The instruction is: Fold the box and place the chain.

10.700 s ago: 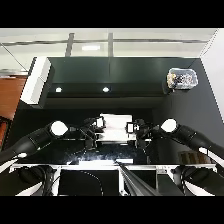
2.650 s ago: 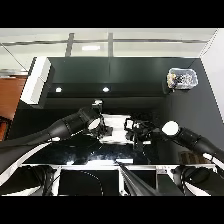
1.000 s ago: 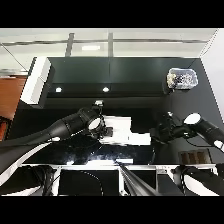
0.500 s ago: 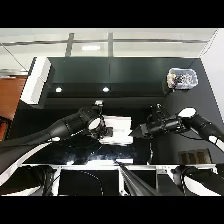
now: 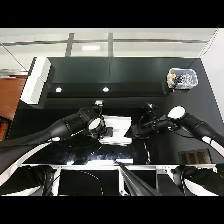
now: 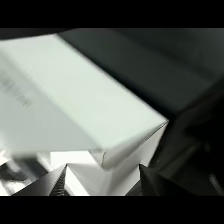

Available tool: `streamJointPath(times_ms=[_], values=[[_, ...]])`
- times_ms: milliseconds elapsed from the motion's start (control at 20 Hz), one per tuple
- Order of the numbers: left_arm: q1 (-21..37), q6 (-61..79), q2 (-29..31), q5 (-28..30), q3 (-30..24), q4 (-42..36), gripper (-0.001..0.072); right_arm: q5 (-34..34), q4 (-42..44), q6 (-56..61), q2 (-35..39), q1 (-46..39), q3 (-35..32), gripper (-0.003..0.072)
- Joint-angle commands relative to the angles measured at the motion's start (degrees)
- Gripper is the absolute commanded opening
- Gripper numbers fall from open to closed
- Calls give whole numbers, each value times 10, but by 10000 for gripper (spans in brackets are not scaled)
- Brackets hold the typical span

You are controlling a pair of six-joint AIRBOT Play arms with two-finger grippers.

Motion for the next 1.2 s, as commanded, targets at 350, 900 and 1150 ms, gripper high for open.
streamJointPath(times_ms=[350,900,1150], values=[[0,0,0,0,0,0,24,-98,-413,537,0,203,94,416],[0,0,0,4,0,0,25,43,-504,681,-84,259,194,304],[0,0,0,4,0,0,24,45,-515,701,-100,275,196,304]])
